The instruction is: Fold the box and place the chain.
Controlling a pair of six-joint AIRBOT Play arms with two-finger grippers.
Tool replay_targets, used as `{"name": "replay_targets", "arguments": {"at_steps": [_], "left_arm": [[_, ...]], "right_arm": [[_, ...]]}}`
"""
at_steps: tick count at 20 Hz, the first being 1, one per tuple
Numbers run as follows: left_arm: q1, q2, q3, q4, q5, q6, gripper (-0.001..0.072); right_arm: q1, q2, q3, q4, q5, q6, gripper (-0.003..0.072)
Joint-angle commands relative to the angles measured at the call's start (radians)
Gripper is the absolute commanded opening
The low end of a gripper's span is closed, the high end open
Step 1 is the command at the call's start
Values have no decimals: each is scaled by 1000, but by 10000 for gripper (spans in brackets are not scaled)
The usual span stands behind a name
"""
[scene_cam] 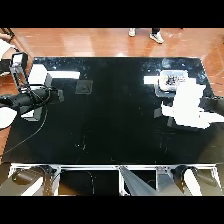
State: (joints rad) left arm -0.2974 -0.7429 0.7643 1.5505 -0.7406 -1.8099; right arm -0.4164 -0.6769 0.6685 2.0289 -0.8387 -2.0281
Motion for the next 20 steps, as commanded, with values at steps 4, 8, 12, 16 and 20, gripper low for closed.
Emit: {"name": "replay_targets", "arguments": {"at_steps": [4, 8, 12, 16, 20], "left_arm": [[0, 1, 0, -14, 0, 0, 21], [0, 1, 0, -14, 0, 0, 21], [0, 1, 0, -15, 0, 0, 21], [0, 1, 0, -15, 0, 0, 22], [2, 1, 0, -14, 0, 1, 22]], "right_arm": [[1, 1, 0, 0, 0, 0, 17], [1, 1, 0, 0, 0, 0, 17], [1, 1, 0, 0, 0, 0, 17], [1, 1, 0, 0, 1, 0, 17], [1, 1, 0, 48, 68, 10, 17]]}}
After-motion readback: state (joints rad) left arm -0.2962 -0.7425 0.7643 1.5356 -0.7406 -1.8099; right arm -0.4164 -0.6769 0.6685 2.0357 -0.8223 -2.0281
